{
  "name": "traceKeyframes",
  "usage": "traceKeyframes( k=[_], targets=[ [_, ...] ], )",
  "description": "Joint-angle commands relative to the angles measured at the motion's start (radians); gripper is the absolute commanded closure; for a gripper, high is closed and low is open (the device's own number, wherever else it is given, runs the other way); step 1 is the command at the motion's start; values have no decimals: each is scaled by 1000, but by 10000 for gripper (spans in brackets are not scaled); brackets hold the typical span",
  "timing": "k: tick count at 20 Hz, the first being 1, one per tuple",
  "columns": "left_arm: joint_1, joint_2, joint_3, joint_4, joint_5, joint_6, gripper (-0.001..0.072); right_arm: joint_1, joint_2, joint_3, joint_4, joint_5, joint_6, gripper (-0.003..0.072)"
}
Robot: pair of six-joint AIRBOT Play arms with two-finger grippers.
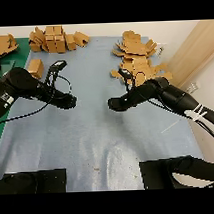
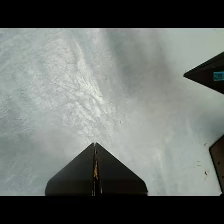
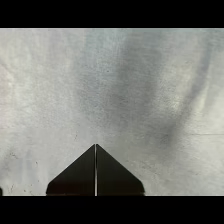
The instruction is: Fold the box.
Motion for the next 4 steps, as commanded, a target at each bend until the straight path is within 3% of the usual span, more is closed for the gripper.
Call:
traceKeyframes(
  k=[1, 4],
  targets=[
    [-13, 0, -3, 0, 5, -7, 696, 0, -8, 9, 6, -10, -8, 680],
    [-13, 0, -3, 0, 5, -7, 696, 0, -8, 9, 6, -10, -8, 681]
  ],
)
